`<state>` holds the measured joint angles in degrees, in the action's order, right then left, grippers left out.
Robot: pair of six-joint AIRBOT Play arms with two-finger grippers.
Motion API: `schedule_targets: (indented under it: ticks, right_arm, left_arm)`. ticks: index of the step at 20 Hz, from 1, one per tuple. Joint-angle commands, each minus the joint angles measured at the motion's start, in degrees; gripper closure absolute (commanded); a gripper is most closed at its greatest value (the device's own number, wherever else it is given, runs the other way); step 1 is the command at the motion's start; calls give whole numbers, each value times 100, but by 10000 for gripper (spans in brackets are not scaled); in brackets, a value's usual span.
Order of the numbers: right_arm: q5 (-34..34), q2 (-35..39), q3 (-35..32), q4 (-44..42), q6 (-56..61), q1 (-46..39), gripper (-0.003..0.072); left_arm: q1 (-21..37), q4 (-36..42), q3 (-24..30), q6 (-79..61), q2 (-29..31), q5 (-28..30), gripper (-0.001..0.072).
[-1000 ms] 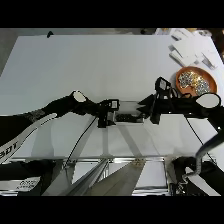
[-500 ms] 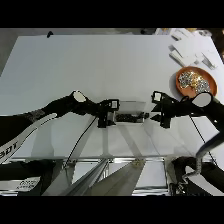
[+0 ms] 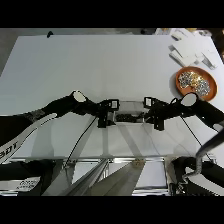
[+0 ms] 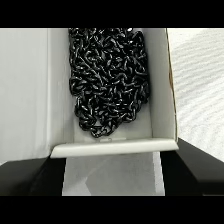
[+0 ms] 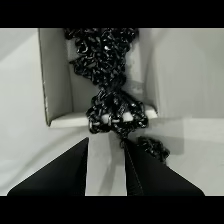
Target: Fold the box and place the chain.
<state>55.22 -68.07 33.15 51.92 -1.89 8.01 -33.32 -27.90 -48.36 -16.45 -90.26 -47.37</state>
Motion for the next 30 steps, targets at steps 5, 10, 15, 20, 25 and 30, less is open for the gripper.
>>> schedule_targets:
  ticks: [5,10,15,20,25,30]
  right_arm:
    - [-210,-142,-4,-393,-295,20,597]
    - [-234,138,-4,308,278,17,668]
    - [-310,1753,0,765,920,20,668]
    - [-560,2927,2,-815,866,20,668]
    - [-498,3027,0,-2573,490,227,668]
    - [-710,2645,2,-2964,289,931,668]
  left_arm:
    - [2,0,2,-2,4,0,570]
    - [2,0,2,-2,4,2,570]
    - [2,0,2,-2,4,0,570]
    - [2,0,2,-2,4,0,570]
    - [2,0,2,-2,4,0,570]
    - [2,0,2,-2,4,2,570]
